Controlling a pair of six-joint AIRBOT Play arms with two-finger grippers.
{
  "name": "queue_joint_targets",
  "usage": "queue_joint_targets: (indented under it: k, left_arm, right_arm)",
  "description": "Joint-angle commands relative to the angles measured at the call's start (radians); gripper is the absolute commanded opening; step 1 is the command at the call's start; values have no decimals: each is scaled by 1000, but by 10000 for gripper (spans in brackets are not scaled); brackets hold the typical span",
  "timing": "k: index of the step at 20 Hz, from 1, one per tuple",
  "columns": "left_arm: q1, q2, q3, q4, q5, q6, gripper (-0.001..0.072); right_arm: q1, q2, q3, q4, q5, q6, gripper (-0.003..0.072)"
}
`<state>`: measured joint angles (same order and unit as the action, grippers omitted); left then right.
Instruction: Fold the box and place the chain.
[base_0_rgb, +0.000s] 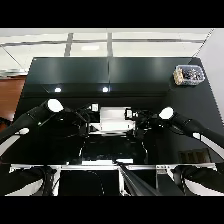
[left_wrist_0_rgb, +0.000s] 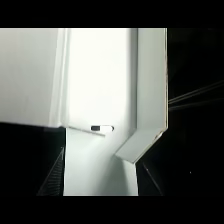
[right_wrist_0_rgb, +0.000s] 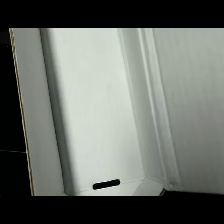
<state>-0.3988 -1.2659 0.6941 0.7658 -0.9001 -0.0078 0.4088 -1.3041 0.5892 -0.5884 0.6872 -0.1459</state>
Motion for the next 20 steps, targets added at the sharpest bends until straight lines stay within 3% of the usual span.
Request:
queue_joint_targets:
  k: [1,3,6,7,8,13,18,20]
  left_arm:
    - [-35,0,-1,-23,31,1,468]
    - [-50,0,-1,-23,35,0,359]
    - [-53,0,-1,-35,51,-2,322]
    - [-53,0,-1,-54,56,-4,239]
    - [-53,-2,-1,-79,61,-4,221]
    - [-53,-80,1,-221,72,2,222]
    - [-53,-89,1,-224,80,1,220]
    - [-53,-89,1,-222,80,5,147]
  right_arm:
    - [1,0,0,0,0,0,425]
    - [0,0,0,0,0,0,425]
    - [1,0,0,0,0,0,424]
    - [1,0,0,0,0,0,424]
    - [1,0,0,0,0,0,425]
    - [1,0,0,0,0,0,425]
    - [1,0,0,0,0,0,424]
    - [1,0,0,0,0,0,425]
